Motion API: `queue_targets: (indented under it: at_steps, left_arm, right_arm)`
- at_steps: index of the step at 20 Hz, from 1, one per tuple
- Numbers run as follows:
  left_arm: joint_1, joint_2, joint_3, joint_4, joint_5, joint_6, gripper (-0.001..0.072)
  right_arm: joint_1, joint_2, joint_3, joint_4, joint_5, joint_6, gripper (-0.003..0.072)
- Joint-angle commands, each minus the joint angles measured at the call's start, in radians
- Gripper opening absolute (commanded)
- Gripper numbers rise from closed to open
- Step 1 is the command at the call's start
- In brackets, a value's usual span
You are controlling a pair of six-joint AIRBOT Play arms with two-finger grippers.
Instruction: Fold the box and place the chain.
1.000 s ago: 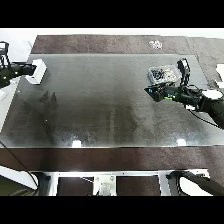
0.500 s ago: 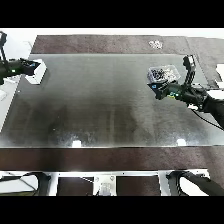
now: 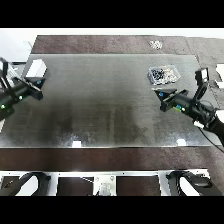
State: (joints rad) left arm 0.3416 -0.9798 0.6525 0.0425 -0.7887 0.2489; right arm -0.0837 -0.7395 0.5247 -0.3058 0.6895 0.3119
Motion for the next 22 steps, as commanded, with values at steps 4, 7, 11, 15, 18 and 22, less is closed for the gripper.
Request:
queue_targets:
  at_steps: [4,7,11,15,18,22]
  left_arm:
    - [0.000,0.153,-0.352,-0.309,0.066,0.306,0.0013]
    - [0.000,0.152,-0.421,-0.319,0.057,0.364,0.0014]
    - [0.000,0.152,-0.454,-0.319,0.109,0.351,0.0020]
    - [0.000,0.152,-0.454,-0.320,0.119,0.343,0.0020]
    - [0.000,0.152,-0.454,-0.320,0.119,0.343,0.0021]
    - [0.000,0.152,-0.454,-0.320,0.119,0.343,0.0020]
  right_arm:
    - [0.000,0.194,-0.207,-0.001,-0.103,-0.002,0.0004]
    - [-0.001,0.275,-0.284,-0.001,-0.122,-0.002,0.0004]
    - [0.000,0.332,-0.349,0.000,-0.136,-0.001,0.0007]
    - [0.000,0.331,-0.384,0.000,-0.113,-0.002,0.0006]
    - [0.000,0.331,-0.383,0.000,-0.113,-0.001,0.0006]
    - [0.000,0.331,-0.383,0.000,-0.113,-0.002,0.0006]
